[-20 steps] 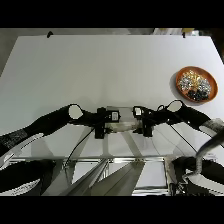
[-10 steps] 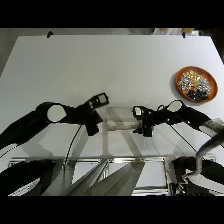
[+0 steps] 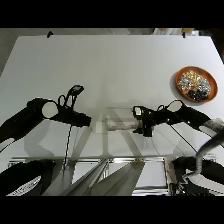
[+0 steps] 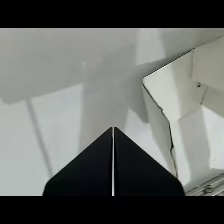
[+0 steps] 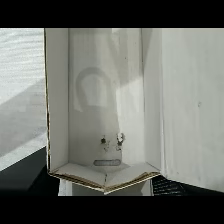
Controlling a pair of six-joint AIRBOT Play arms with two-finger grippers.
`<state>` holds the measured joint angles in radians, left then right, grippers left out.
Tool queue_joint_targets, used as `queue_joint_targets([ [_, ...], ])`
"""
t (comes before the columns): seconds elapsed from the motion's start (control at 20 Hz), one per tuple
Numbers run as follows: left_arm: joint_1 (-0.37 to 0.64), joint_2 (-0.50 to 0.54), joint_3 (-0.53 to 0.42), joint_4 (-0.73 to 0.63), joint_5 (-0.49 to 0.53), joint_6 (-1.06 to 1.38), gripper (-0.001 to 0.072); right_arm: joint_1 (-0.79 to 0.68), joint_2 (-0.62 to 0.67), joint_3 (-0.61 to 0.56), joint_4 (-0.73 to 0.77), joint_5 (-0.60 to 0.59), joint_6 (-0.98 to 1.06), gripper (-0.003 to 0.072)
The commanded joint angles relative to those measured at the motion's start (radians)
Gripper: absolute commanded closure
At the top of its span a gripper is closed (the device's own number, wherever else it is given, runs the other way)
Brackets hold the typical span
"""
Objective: Fold the box and place the chain.
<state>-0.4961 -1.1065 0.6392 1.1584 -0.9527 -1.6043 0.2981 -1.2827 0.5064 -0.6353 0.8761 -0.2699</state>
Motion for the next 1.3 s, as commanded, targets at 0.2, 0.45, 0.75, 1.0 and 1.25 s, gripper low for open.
queue_joint_targets([
  [0.2, -0.036, -0.151, -0.004, -0.209, 0.040, 0.034, 0.0706, 0.000, 0.001, 0.001, 0.000, 0.000, 0.000, 0.0278],
  [0.45, -0.069, -0.139, 0.005, -0.284, 0.053, 0.091, 0.0706, 0.000, 0.001, 0.001, 0.000, 0.000, 0.000, 0.0278],
  [0.75, -0.097, -0.097, 0.053, -0.298, 0.083, 0.083, 0.0593, 0.000, 0.001, 0.001, 0.000, 0.000, 0.000, 0.0278],
  [1.0, -0.117, -0.087, 0.061, -0.303, 0.090, 0.074, 0.0552, 0.000, 0.001, 0.001, 0.000, 0.000, 0.000, 0.0278],
  [1.25, -0.152, -0.087, 0.061, -0.313, 0.132, 0.070, 0.0428, 0.000, 0.001, 0.001, 0.000, 0.000, 0.000, 0.0278],
])
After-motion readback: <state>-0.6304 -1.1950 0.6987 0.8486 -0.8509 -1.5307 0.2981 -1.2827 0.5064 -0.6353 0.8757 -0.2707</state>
